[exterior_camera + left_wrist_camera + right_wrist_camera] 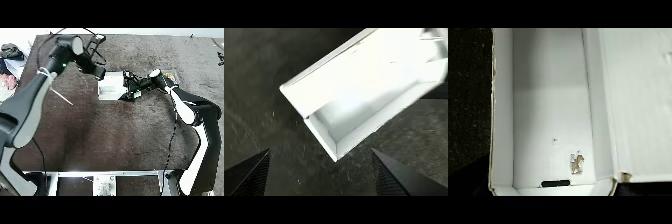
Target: Fold the box and place the chain.
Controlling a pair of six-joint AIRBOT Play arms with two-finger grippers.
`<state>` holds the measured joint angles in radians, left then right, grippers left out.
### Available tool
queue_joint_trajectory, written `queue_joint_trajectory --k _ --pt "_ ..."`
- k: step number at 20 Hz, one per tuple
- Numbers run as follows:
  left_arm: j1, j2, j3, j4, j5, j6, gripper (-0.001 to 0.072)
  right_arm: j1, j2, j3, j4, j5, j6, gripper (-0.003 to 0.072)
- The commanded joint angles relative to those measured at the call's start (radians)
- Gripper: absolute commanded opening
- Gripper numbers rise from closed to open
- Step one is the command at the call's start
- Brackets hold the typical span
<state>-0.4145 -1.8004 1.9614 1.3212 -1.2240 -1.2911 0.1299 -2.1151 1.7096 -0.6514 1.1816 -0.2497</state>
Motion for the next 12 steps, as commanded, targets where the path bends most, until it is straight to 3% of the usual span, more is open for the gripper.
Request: queue_joint_trajectory --k 1,4,8,12 --pt "0.103 0.064 -0.093 -0.362 0.091 0.310 0.0679 0.000 0.000 0.000 0.000 0.000 0.000 0.0408" --pt "0.204 0.063 -0.206 -0.563 0.089 0.619 0.0679 0.000 0.000 0.000 0.000 0.000 0.000 0.0408" --pt "0.282 0.045 -0.407 -0.715 0.216 0.990 0.0678 0.000 0.000 0.000 0.000 0.000 0.000 0.0408" --pt "0.285 0.042 -0.455 -0.758 0.189 0.957 0.0680 0.000 0.000 0.000 0.000 0.000 0.000 0.0408"
